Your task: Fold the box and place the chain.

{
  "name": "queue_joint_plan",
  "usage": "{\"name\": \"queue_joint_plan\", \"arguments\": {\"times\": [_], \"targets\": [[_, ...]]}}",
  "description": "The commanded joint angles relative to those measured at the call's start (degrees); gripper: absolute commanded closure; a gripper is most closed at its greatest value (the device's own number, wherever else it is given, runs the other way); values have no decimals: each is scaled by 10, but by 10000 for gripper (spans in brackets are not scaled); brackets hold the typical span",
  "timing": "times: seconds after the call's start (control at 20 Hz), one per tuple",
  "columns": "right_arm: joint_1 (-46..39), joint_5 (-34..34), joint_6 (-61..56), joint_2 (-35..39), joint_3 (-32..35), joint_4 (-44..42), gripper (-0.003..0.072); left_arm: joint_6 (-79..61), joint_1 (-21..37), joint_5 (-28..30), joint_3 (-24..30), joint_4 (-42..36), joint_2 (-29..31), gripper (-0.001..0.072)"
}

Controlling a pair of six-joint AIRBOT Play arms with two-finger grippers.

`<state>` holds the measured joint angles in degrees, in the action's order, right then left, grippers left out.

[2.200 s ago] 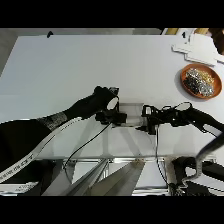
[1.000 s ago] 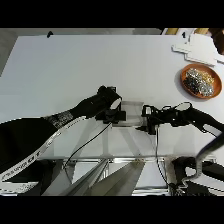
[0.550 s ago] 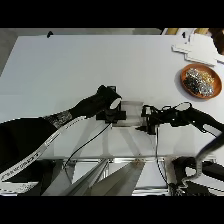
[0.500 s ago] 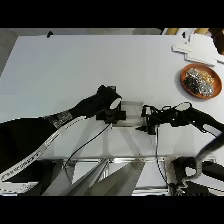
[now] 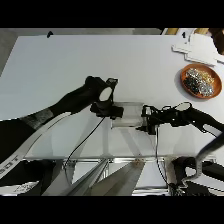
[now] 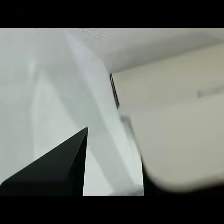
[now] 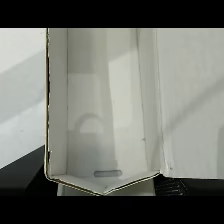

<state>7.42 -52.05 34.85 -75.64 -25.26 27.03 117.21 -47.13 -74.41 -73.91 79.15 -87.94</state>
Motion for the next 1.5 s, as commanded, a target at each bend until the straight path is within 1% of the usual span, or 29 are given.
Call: {"name": "queue_joint_plan", "arguments": {"times": [0.0, 0.05, 0.1, 0.15, 0.2, 0.25, 0.3, 0.35, 0.4, 0.45, 0.5, 0.55, 0.6, 0.7, 0.75, 0.8, 0.9, 1.0, 1.1, 1.3, 1.45], "targets": [[0, 0, -1, 0, 0, -1, 343, -145, 33, -69, 2, -43, 65, 345], [0, 0, -1, 0, 0, 0, 343, -179, 45, -80, 8, -43, 92, 345], [0, 0, -1, 0, 0, 0, 343, -242, 59, -85, 20, -46, 120, 288], [0, 0, -1, 0, 0, -1, 343, -339, 75, -89, 35, -52, 147, 161], [0, 0, -1, 0, 0, -1, 343, -452, 96, -88, 58, -63, 177, 135], [0, 0, -1, 0, 0, -1, 343, -565, 119, -80, 89, -78, 204, 134], [0, 0, -1, 0, 0, -1, 343, -692, 147, -53, 130, -97, 232, 133], [0, 0, -1, 0, 0, -1, 343, -818, 174, -12, 174, -118, 253, 135], [0, 0, -1, 0, 0, -1, 343, -962, 200, 49, 223, -143, 267, 155], [0, 0, -1, 0, 0, -1, 343, -1066, 223, 96, 264, -172, 270, 154], [0, 0, -1, 0, 0, -1, 343, -1157, 241, 127, 299, -216, 265, 154], [0, 0, -1, 0, 0, -1, 343, -1234, 254, 138, 322, -258, 249, 154], [0, 0, -1, 0, 0, -1, 343, -1292, 259, 139, 333, -296, 228, 154], [0, 0, -1, 0, 0, -1, 343, -1363, 254, 151, 337, -351, 172, 145], [0, 0, -1, 0, 0, -1, 343, -1392, 248, 170, 337, -374, 147, 127], [0, 0, -1, 0, 0, -1, 343, -1406, 239, 197, 337, -400, 122, 126], [0, 0, -1, 0, 0, -1, 343, -1406, 224, 229, 337, -460, 92, 68], [0, 0, -1, 0, 0, -1, 343, -1429, 209, 236, 337, -499, 81, 63], [0, 0, -1, 0, 0, -1, 343, -1458, 199, 237, 337, -509, 73, 53], [0, 0, -1, 0, 0, -1, 343, -1429, 193, 239, 337, -530, 58, 53], [0, 0, -1, 0, 0, -1, 343, -1412, 184, 254, 337, -544, 56, 53]]}}
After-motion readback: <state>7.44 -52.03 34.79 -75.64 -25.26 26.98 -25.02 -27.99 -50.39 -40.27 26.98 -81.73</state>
